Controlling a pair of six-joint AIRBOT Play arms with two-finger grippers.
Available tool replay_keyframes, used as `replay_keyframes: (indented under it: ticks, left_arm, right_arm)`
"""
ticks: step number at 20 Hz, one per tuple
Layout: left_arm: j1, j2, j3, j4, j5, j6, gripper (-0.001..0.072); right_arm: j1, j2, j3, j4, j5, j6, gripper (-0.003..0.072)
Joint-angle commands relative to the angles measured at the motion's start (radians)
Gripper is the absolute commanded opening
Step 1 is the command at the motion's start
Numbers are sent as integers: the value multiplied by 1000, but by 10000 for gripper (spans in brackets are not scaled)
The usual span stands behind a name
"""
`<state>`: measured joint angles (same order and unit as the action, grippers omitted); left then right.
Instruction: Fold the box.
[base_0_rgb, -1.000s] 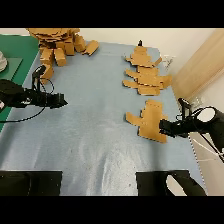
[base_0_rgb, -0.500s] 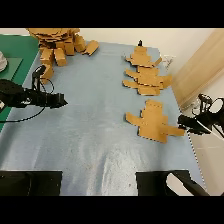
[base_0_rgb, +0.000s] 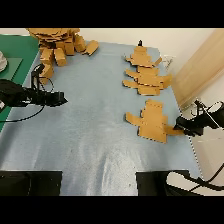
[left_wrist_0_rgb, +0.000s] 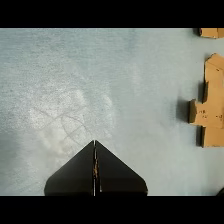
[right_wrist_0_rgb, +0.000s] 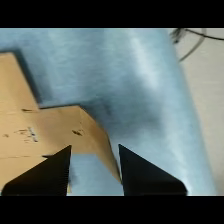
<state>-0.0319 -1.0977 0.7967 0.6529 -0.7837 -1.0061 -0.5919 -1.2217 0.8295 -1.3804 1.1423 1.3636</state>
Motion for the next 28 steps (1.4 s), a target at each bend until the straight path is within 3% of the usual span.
replay_keyframes:
  ticks: [1, 5, 8, 11, 16, 20, 21, 22, 23, 25, 26, 28]
  left_arm:
    - [0, 0, 0, -4, 18, 0, 12]
    - [0, 0, 0, -19, 13, -1, 12]
    - [3, 0, 0, -33, -30, -4, 12]
    - [2, -9, 0, -48, -129, -16, 13]
    - [2, -37, 0, -55, -204, -16, 13]
    - [2, -88, 0, -63, -255, -17, 13]
    - [2, -106, 0, -77, -257, -16, 13]
    - [2, -123, 0, -92, -261, -16, 13]
    - [2, -140, 0, -108, -273, -16, 13]
    - [2, -160, 0, -126, -286, -11, 14]
    - [2, -162, 0, -131, -281, -11, 13]
    - [2, -162, 1, -145, -284, -11, 14]
  right_arm:
    - [-13, -37, 1, 117, 5, -97, 356]
    - [-6, -17, 1, 329, 93, -230, 2]
    - [74, 5, -11, 593, 162, -307, 1]
    - [278, 50, -73, 644, 167, -305, 0]
    - [563, 126, -293, 665, -60, -280, 1]
    - [663, 126, -375, 746, -117, -327, 3]
    - [679, 125, -376, 746, -135, -327, 43]
    - [688, 125, -376, 749, -158, -326, 210]
    - [692, 125, -376, 752, -182, -326, 282]
    - [692, 124, -376, 753, -203, -330, 267]
    - [692, 124, -376, 758, -199, -338, 188]
    - [692, 124, -376, 775, -183, -346, 171]
